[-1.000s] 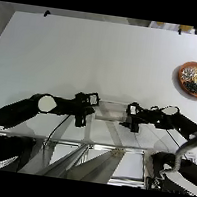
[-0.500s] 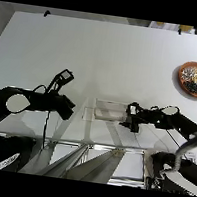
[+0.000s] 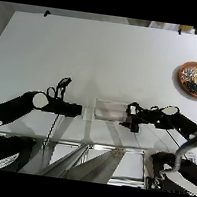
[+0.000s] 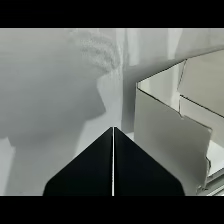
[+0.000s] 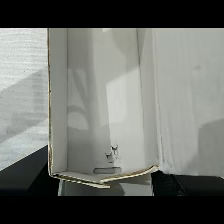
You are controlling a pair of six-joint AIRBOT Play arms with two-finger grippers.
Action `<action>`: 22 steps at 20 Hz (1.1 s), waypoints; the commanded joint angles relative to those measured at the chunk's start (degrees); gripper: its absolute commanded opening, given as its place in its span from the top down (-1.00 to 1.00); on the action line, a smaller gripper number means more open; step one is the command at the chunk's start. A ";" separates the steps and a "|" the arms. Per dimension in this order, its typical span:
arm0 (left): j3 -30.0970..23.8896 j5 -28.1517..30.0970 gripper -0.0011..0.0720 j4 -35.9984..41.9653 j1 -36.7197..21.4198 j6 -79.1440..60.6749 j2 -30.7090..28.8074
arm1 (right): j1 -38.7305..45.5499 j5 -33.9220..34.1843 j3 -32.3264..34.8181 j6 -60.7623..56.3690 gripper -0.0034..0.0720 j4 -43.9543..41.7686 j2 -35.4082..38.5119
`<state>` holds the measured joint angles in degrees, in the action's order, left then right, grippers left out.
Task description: Fold the box and place the chain.
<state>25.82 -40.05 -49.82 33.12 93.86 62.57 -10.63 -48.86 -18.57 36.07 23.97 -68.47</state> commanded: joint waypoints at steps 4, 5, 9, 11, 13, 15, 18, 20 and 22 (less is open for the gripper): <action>0.68 0.81 0.95 7.28 2.34 -6.54 3.85 | -0.02 0.00 0.00 0.00 -0.18 0.00 0.04; 1.90 -0.70 0.95 7.28 2.34 -8.13 3.37 | -0.02 0.00 0.00 0.00 -0.18 0.00 0.04; 7.54 -3.28 0.95 6.69 2.97 -8.98 1.51 | -0.02 0.00 0.00 0.00 -0.18 -0.02 0.04; 9.07 -3.34 0.94 6.67 3.93 -9.01 1.55 | -0.02 0.00 0.00 0.00 -0.17 0.00 0.04; 9.33 -3.26 0.93 6.69 4.87 -9.05 1.55 | -0.02 0.00 0.00 0.00 -0.18 0.00 0.04; 9.33 -3.54 0.74 6.73 5.20 -9.01 1.62 | -0.02 0.00 0.00 0.00 -0.17 0.00 0.04; 9.33 -3.45 0.72 6.67 6.03 -9.03 1.97 | -0.02 0.00 0.00 0.00 -0.17 0.00 0.04; 9.33 -3.41 0.54 6.69 6.64 -9.01 2.89 | -0.02 0.00 0.00 0.00 -0.17 0.00 0.04; 9.33 -3.26 0.54 6.51 7.04 -8.81 3.45 | -0.02 0.00 0.00 0.00 -0.17 0.00 0.04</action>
